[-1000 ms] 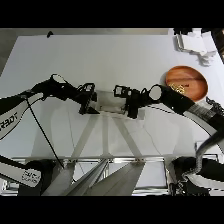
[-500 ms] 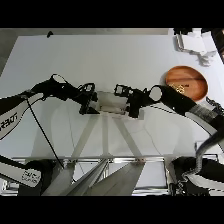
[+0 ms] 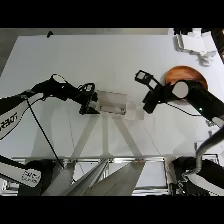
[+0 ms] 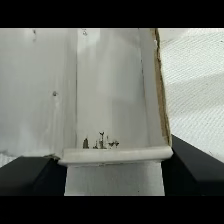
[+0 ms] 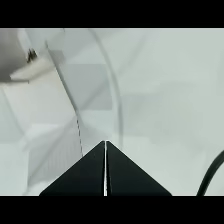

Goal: Fold the box and place the chain.

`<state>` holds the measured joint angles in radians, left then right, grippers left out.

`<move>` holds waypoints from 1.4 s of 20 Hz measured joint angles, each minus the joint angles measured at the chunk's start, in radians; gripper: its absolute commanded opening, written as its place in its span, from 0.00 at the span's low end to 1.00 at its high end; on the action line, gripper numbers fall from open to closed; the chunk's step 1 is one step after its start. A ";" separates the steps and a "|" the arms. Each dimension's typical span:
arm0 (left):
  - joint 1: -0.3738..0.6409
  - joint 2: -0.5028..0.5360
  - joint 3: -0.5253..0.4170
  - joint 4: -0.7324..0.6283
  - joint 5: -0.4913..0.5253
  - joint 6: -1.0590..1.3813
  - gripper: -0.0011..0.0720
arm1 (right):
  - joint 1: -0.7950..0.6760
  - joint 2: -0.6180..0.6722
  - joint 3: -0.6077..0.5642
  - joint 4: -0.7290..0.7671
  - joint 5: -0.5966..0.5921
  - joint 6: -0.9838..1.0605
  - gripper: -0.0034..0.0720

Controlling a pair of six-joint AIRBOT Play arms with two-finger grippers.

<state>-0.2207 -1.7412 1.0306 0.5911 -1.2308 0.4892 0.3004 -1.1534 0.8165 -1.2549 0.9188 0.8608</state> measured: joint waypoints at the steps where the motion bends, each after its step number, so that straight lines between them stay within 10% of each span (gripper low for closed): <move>1: 0.000 0.000 0.000 0.000 0.000 0.000 0.23 | -0.033 0.011 -0.024 0.006 0.022 0.065 0.05; 12: 0.000 0.000 0.000 0.000 0.000 0.000 0.23 | -0.148 0.023 -0.299 0.454 -0.094 0.248 0.05; 28: 0.000 0.000 0.000 0.000 0.000 0.000 0.23 | 0.019 -0.113 -0.320 1.000 -0.211 0.108 0.23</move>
